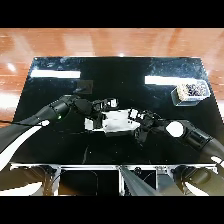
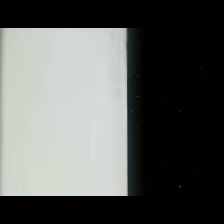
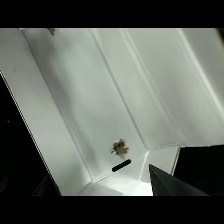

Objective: Fold the box and place the chain.

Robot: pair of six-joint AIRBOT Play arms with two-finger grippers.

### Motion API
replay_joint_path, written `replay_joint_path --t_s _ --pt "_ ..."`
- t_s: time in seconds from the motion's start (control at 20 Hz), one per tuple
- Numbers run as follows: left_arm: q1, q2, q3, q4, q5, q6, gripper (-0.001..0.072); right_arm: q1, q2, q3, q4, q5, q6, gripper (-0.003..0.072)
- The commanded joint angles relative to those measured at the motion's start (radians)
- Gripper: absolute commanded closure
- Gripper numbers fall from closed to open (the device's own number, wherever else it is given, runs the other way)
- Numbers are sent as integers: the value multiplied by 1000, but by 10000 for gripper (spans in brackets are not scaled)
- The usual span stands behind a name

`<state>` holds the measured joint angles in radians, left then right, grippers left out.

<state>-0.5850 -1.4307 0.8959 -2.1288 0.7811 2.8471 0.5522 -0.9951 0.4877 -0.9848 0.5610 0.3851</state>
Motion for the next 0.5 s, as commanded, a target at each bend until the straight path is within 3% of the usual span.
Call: replay_joint_path --t_s 0.0,0.3,0.45 --pt "0 -1 0 1 1 0 686 -1 2 1 9 -32 3 -34" --pt "0 -1 0 0 4 -1 687 -11 2 6 29 -45 0 -33" --pt "0 -1 0 0 4 -1 687 -44 0 45 42 102 -1 -33"
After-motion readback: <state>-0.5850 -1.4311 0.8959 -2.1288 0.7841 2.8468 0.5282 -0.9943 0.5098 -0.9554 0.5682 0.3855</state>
